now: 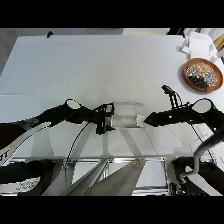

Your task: Fold the box and place the chain.

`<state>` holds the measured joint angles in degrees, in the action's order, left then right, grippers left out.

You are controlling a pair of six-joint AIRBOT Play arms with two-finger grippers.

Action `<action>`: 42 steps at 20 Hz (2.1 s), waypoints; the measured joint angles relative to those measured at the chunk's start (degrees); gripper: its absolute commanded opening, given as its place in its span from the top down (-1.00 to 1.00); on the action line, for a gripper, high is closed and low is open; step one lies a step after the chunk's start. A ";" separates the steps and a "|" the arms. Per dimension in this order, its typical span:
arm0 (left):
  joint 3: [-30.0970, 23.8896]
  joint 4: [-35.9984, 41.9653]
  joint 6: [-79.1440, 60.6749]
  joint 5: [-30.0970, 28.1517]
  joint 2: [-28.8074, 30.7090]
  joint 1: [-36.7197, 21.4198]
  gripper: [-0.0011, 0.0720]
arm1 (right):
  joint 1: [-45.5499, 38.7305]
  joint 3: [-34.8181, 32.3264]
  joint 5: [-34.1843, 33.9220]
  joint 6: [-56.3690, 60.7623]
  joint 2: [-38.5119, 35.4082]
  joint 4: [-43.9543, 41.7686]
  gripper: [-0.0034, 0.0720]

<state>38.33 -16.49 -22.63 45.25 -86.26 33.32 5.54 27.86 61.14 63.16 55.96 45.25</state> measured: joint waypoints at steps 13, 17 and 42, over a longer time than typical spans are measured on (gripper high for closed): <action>0.00 0.00 0.00 0.00 0.00 0.00 0.60 | 14.43 2.60 -10.40 20.24 1.22 13.00 -0.20; 0.00 0.00 -0.04 0.02 0.00 0.00 0.60 | 19.47 6.14 -11.50 27.15 4.94 17.66 -0.20; 0.00 0.02 0.11 0.00 0.00 0.00 0.60 | 35.74 17.57 -1.01 62.99 18.34 45.70 0.86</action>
<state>38.33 -16.47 -22.52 45.25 -86.26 33.32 41.28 45.43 60.14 126.15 74.30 90.96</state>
